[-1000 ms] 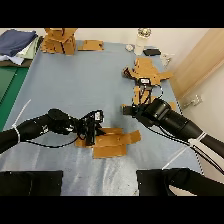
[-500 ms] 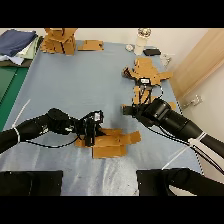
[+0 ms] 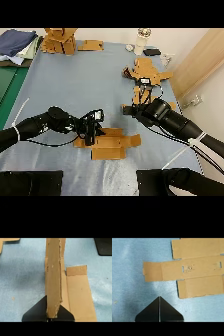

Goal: Fold the box.

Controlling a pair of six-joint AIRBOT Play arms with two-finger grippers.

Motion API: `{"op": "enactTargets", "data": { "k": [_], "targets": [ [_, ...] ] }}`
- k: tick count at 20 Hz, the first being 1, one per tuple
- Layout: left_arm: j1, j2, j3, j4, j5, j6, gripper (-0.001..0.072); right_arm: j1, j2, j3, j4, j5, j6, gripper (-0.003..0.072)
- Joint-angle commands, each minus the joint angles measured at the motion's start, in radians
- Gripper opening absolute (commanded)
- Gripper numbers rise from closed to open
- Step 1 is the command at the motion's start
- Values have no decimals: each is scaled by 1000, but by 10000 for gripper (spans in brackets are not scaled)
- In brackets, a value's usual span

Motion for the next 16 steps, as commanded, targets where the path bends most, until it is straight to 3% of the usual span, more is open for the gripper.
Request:
{"op": "enactTargets", "data": {
  "k": [1, 16],
  "targets": [
    [4, -2, 3, 25, -16, -19, 15, 1, 0, 0, 0, 0, 0, 1],
    [4, -8, 2, 26, 19, -21, 15, 1, 0, 0, 0, 1, 0, 1]
  ]
}}
